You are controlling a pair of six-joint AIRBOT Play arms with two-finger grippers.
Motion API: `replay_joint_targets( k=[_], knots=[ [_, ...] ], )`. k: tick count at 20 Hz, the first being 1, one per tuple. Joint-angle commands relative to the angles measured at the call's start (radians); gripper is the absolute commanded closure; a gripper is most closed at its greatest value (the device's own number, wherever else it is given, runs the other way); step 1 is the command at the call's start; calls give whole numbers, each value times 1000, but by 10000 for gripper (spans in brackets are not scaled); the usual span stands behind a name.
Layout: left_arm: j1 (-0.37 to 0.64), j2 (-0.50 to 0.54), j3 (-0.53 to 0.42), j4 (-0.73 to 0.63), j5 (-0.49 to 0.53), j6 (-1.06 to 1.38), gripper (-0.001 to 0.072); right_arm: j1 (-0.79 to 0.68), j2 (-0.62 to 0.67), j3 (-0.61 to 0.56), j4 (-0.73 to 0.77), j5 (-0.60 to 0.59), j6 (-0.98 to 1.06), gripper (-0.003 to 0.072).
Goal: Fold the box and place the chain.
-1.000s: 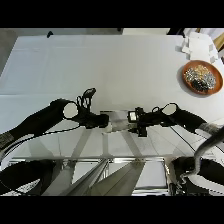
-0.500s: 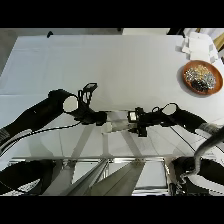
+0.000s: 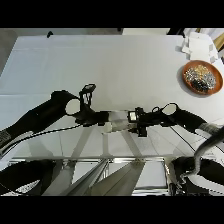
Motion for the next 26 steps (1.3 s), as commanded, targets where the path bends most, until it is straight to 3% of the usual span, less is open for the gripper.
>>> replay_joint_targets(
  k=[1, 8, 13, 22, 26],
  knots=[
    [-31, 0, 1, 7, 19, -191, 298, 0, 0, 0, 0, 0, 0, 394],
    [-31, 0, 32, 55, 5, -269, 300, 0, 0, 0, 0, 0, 0, 394],
    [-75, -36, 32, 140, -65, -365, 331, 0, 0, 0, 0, 0, 0, 394],
    [-117, -117, 32, 102, 44, -366, 319, 0, 0, 0, 0, 0, 0, 394],
    [-117, -141, 32, 99, 44, -366, 320, 0, 0, 0, 0, 0, 0, 394]
  ],
)
